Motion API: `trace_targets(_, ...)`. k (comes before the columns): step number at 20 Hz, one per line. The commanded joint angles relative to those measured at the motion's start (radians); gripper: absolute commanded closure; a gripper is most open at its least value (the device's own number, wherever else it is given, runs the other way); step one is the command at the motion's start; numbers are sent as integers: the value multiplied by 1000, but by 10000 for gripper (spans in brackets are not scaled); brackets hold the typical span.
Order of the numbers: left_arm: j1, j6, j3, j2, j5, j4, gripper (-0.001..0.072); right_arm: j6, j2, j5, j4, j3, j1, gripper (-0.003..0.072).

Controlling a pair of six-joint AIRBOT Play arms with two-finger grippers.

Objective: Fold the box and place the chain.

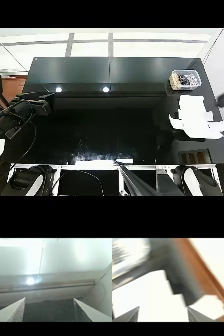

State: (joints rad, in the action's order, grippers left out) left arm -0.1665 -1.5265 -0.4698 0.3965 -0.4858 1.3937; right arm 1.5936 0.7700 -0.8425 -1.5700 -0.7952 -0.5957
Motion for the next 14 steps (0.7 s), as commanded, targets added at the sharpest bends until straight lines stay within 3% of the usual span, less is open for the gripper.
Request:
trace_targets(1, -1, -2, 0, 11, -16, -2, 11, 51, 258, -112, 21, -196, -346, -22)
trace_targets(2, -1, -2, 0, 19, -31, -31, 11, 31, 326, -162, 81, -231, -423, -22)
trace_targets(7, -1, -3, -15, 166, -107, -152, 11, -580, 678, -499, 644, -358, -617, -22)
trace_targets(12, -1, -2, -134, 338, -112, -200, 11, -716, 885, -641, 678, -463, -610, -20)
trace_targets(14, -1, 0, -179, 382, -123, -200, 11, -753, 924, -650, 590, -498, -571, -14)
